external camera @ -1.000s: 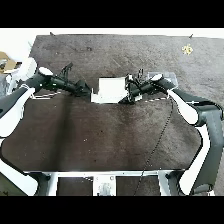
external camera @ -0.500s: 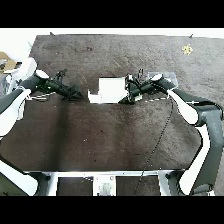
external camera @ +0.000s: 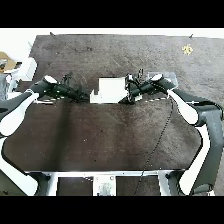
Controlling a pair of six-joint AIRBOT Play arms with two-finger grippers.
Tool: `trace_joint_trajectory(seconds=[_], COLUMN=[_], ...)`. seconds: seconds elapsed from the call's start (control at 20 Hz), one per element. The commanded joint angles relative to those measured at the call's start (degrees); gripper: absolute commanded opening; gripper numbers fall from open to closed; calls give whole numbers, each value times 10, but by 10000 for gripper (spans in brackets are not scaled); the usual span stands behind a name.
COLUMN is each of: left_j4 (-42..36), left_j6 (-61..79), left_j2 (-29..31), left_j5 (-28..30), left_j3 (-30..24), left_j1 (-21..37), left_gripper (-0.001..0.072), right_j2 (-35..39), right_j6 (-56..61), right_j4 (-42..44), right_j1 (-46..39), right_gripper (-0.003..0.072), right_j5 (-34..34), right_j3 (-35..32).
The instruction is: Fold the box and place the chain.
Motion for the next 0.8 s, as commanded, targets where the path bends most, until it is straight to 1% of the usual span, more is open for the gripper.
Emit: trace_joint_trajectory(seconds=[0.0,0.2,0.35,0.6,0.65,0.7,0.75], left_j4=[-41,-55,-21,32,42,48,48], left_j6=[11,16,13,0,-7,-10,-10], left_j2=[-4,-4,-3,-3,-3,-3,-3], left_j5=[7,7,2,2,2,3,3], left_j3=[-1,-1,-1,0,0,0,-1], left_j1=[-5,-5,-4,14,14,14,12], left_gripper=[178,178,180,177,152,105,105], right_j2=[0,0,0,0,0,0,0], right_j6=[0,0,0,0,0,0,0], right_j4=[0,0,0,0,0,0,0], right_j1=[0,0,0,0,0,0,0], right_gripper=[590,590,590,590,590,590,590], right_j5=[0,0,0,0,0,0,0], right_j3=[0,0,0,0,0,0,0])
